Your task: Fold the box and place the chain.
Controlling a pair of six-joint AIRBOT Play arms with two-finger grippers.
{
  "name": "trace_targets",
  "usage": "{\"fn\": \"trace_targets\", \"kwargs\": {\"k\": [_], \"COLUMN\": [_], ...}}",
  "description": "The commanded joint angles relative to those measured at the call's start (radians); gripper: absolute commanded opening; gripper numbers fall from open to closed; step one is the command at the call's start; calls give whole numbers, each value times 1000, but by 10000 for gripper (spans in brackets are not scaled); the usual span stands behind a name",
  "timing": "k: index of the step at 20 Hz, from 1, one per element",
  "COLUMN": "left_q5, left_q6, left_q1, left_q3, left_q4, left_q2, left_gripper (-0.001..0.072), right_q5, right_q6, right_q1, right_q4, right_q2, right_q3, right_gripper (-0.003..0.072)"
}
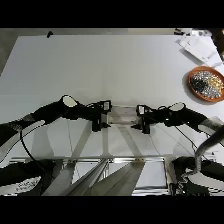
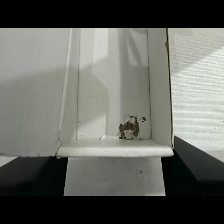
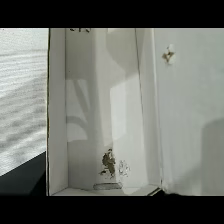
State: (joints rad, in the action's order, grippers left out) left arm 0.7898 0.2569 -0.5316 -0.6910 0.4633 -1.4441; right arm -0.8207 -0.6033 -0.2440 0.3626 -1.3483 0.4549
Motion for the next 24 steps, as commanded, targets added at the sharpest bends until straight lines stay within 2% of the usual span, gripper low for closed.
{"fn": "trace_targets", "kwargs": {"k": [1, 4, 5, 6, 8, 13, 17, 20, 23, 24], "left_q5": [0, 0, 0, 0, 0, 0, 0, 0, 0, 0], "left_q6": [0, 0, 0, 0, 0, 0, 0, 0, 0, 0], "left_q1": [0, 0, 0, 0, 0, 0, 0, 0, 0, 0], "left_q3": [1, 1, 1, 1, 1, 1, 1, 1, 1, 1], "left_q4": [0, 0, 0, 0, 0, 0, 0, 0, 0, 0], "left_q2": [0, 0, 0, 0, 0, 0, 0, 0, 0, 0], "left_gripper": [273, 273, 273, 273, 273, 273, 273, 273, 273, 273], "right_q5": [-58, -69, -84, -86, -77, -45, -19, -24, -31, -37], "right_q6": [0, 1, 1, 10, 63, 214, 412, 555, 733, 777], "right_q1": [0, 0, 0, 0, 0, 0, 0, 0, 0, 0], "right_q4": [-2, -1, 0, 5, 17, 177, 430, 554, 658, 695], "right_q2": [0, 0, 0, 2, 15, 112, 208, 234, 269, 294], "right_q3": [0, 0, 0, 0, 0, 0, 0, 0, 0, 0], "right_gripper": [318, 327, 403, 536, 701, 711, 710, 710, 687, 655]}}
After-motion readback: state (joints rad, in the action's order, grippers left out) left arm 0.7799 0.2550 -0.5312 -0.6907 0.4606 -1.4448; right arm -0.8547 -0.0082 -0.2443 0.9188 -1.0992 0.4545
